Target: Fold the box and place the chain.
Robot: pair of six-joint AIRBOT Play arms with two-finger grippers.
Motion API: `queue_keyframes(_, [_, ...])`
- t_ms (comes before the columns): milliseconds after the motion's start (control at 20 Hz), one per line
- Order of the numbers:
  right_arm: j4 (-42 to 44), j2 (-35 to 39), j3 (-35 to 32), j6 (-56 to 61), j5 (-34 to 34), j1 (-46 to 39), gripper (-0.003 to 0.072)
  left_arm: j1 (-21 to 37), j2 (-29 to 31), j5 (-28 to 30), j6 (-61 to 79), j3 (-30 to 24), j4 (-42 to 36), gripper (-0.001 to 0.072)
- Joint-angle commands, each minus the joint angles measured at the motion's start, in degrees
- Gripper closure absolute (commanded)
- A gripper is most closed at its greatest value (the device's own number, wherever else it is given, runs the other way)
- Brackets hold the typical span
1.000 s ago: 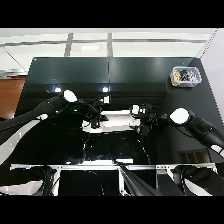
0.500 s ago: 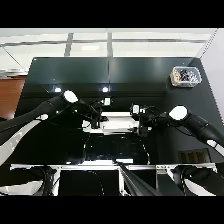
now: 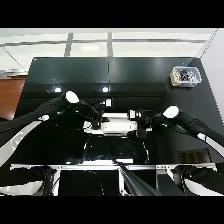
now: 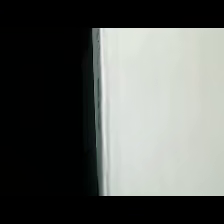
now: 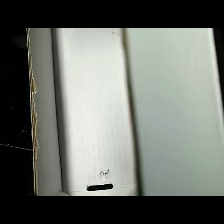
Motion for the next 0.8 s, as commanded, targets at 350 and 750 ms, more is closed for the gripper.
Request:
queue_keyframes(350, [-0.42,-2.71,0.00,-0.79,-0.66,-0.04,-0.0019,-0.04,0.00,-0.07,0.00,0.04,0.02,0.0682])
queue_keyframes(750, [-0.98,-2.71,0.00,-0.79,-0.55,0.11,0.0034,-0.04,0.00,-0.07,-0.11,0.04,0.02,0.0682])
